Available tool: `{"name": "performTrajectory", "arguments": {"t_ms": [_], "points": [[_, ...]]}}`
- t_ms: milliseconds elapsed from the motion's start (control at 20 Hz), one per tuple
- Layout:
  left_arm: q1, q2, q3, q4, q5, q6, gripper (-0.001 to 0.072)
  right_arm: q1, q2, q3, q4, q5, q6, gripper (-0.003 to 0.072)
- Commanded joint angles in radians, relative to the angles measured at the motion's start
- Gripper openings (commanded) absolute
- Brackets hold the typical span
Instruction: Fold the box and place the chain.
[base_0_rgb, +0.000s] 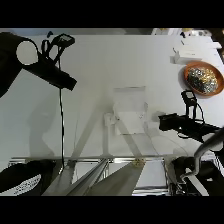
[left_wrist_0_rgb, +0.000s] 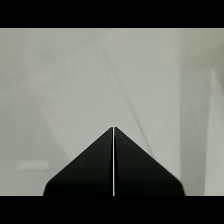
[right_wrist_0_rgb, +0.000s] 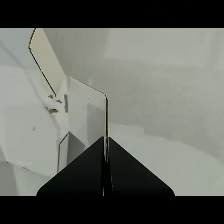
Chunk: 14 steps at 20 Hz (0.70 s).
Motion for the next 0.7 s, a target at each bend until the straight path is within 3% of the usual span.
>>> {"name": "performTrajectory", "arguments": {"t_ms": [0,50,100,150,200,350,650], "points": [[0.001,-0.005,-0.066,-0.203,0.128,0.217,0.0010,0.018,0.010,-0.010,0.014,-0.014,0.011,0.0015],[0.001,-0.011,-0.108,-0.283,0.156,0.309,0.0014,0.018,0.010,-0.010,0.014,-0.014,0.011,0.0015],[0.000,-0.021,-0.148,-0.372,0.175,0.408,0.0095,0.018,0.010,-0.010,0.014,-0.014,0.011,0.0015],[-0.001,-0.042,-0.194,-0.495,0.178,0.542,0.0373,0.018,0.010,-0.010,0.015,-0.014,0.011,0.0015],[-0.003,-0.069,-0.227,-0.613,0.170,0.657,0.0535,0.018,0.010,-0.010,0.017,-0.014,0.011,0.0015],[-0.004,-0.153,-0.236,-0.908,0.176,0.906,0.0541,0.018,0.010,-0.010,0.022,-0.010,0.011,0.0015],[0.010,-0.301,-0.231,-1.004,0.207,0.992,0.0543,0.018,0.010,-0.010,0.022,0.021,0.011,0.0016]]}}
